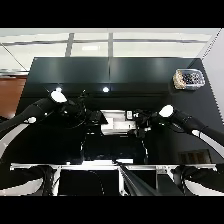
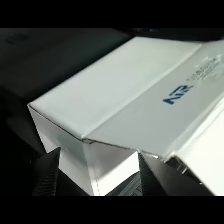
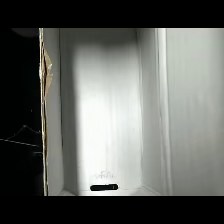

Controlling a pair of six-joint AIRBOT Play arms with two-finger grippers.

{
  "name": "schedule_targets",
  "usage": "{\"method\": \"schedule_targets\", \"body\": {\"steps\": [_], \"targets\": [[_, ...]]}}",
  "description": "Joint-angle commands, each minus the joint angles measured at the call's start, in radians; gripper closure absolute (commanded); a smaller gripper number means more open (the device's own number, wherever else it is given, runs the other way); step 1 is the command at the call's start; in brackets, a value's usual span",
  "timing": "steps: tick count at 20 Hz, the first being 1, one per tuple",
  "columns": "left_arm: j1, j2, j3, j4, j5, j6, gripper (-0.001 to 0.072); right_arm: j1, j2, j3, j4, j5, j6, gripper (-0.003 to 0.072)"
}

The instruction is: Fold the box and place the chain.

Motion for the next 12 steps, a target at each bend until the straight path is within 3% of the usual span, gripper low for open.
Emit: {"method": "schedule_targets", "body": {"steps": [1, 12], "targets": [[-0.034, 0.0, 0.023, 0.065, 0.047, -0.094, 0.017, 0.0, -0.001, 0.0, 0.0, -0.001, 0.0, 0.0559], [-0.179, 0.0, 0.098, 0.455, 0.085, -0.488, 0.017, 0.0, -0.001, 0.0, 0.0, -0.001, 0.001, 0.0559]]}}
